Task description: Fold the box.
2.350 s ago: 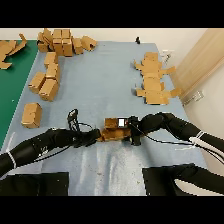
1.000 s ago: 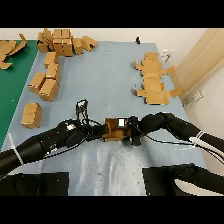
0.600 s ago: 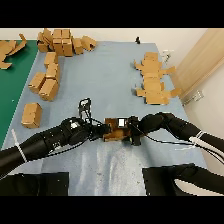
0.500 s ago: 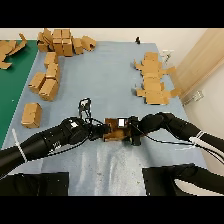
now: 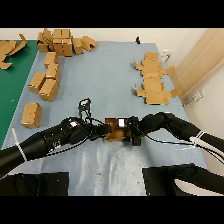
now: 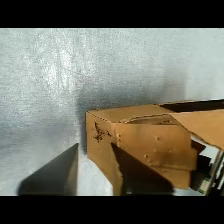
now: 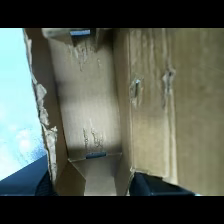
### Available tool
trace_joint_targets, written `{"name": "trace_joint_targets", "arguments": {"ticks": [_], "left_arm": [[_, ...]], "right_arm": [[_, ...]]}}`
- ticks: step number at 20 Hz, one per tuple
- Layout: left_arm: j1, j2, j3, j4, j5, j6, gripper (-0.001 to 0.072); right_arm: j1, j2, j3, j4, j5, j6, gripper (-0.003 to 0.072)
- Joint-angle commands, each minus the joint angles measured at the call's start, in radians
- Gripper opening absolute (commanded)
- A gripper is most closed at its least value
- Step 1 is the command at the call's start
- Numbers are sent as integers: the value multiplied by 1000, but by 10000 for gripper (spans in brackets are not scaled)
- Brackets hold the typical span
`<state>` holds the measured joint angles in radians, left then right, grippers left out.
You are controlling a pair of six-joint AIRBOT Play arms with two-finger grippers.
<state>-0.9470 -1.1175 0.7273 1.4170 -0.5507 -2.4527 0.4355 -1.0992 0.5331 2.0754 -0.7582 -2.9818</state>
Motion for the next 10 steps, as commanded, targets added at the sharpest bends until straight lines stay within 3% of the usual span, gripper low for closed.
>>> {"name": "trace_joint_targets", "arguments": {"ticks": [1, 4, 10], "left_arm": [[1, 0, 1, -3, -29, 12, 117], [15, 0, 1, -4, -95, 23, 117], [19, 1, 24, -7, -87, 30, 117]], "right_arm": [[1, -1, -1, 1, -3, 0, 499], [1, -1, -1, 1, -3, 0, 499], [1, -1, -1, 1, -3, 0, 499]]}}
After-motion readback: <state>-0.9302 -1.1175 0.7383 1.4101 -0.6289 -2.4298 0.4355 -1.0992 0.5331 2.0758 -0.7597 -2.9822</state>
